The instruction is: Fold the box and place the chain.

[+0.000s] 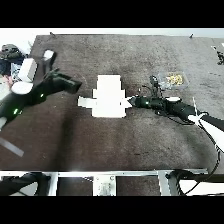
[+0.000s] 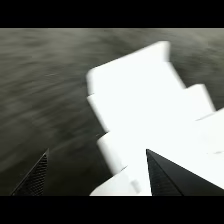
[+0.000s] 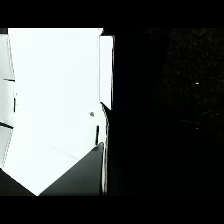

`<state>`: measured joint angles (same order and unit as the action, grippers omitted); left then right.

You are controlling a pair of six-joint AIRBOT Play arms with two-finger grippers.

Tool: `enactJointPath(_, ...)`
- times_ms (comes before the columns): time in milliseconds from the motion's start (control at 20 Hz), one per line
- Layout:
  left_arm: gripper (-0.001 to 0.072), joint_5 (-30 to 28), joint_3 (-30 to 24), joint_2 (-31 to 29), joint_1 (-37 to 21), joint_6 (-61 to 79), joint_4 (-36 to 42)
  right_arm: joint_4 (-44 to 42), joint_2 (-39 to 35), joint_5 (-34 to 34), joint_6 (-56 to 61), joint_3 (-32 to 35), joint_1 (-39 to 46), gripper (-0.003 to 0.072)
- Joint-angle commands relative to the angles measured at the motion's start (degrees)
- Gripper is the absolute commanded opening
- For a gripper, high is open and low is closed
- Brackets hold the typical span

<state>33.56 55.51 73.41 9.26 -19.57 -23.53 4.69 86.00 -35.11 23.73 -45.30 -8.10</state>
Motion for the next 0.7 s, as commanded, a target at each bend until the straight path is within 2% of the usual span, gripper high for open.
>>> enactJointPath(0, 0.0647, 18.97, 19.19, 17.57, -0.02, -7.04, -6.88, 0.66, 0.04, 0.0, -0.02, -0.04, -0.04, 0.001)
enactJointPath(150, 0.0647, 32.11, 36.37, 29.94, -0.02, -16.17, -14.8, 0.68, 0.04, 0.22, -0.24, -0.04, -0.04, 0.001)
enactJointPath(300, 0.0647, 43.69, 50.47, 40.33, -0.02, -19.89, -15.56, 0.63, 0.04, 0.48, -1.14, -0.04, -0.04, 0.001)
enactJointPath(450, 0.0647, 45.48, 57.09, 46.38, -0.22, -22.47, -17.2, 0.63, 0.04, 0.44, -1.14, -0.04, -0.04, 0.001)
enactJointPath(650, 0.0647, 45.94, 58.53, 50.18, -1.36, -23.06, -16.04, 0.63, 0.04, 0.42, -1.27, -0.07, -0.04, 0.001)
